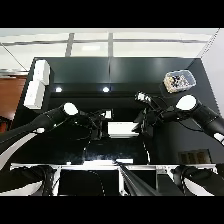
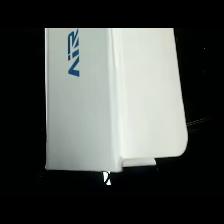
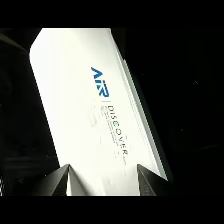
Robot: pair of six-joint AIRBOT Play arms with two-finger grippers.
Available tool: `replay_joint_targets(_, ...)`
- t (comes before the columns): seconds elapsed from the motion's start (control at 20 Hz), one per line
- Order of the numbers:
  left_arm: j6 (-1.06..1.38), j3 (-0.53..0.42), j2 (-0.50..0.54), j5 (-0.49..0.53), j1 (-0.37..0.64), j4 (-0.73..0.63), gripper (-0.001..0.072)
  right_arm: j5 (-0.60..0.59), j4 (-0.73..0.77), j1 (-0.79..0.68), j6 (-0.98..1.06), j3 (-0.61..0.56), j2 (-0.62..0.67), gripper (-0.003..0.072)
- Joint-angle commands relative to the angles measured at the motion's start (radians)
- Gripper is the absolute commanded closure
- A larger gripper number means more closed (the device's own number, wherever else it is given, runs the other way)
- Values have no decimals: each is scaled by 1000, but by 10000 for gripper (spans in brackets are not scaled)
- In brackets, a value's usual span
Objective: Fold the box and place the chain.
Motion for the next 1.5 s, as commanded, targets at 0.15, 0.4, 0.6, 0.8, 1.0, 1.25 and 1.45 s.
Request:
replay_joint_targets(0.15, 0, 0, 0, -1, 0, 2, 227, -3, -8, 3, 0, 0, 0, 443)
replay_joint_targets(0.4, 0, 0, 0, -1, 0, 1, 227, 5, -14, 3, 0, 0, -1, 443)
replay_joint_targets(0.6, 0, 0, 0, -1, 0, 2, 227, 25, -67, 3, 15, -3, -2, 443)
replay_joint_targets(0.8, 0, 0, 0, -1, 0, 2, 227, 24, -55, 3, 17, -3, -2, 443)
replay_joint_targets(1.0, 0, 0, 0, -1, 0, 2, 226, 24, -55, 3, 19, -3, -2, 443)
replay_joint_targets(1.25, 0, 0, 0, -1, 0, 2, 226, 19, -55, 3, 19, -29, -2, 443)
replay_joint_targets(1.45, 0, 0, 0, -1, 0, 2, 227, 21, -55, 3, 20, -32, -2, 443)
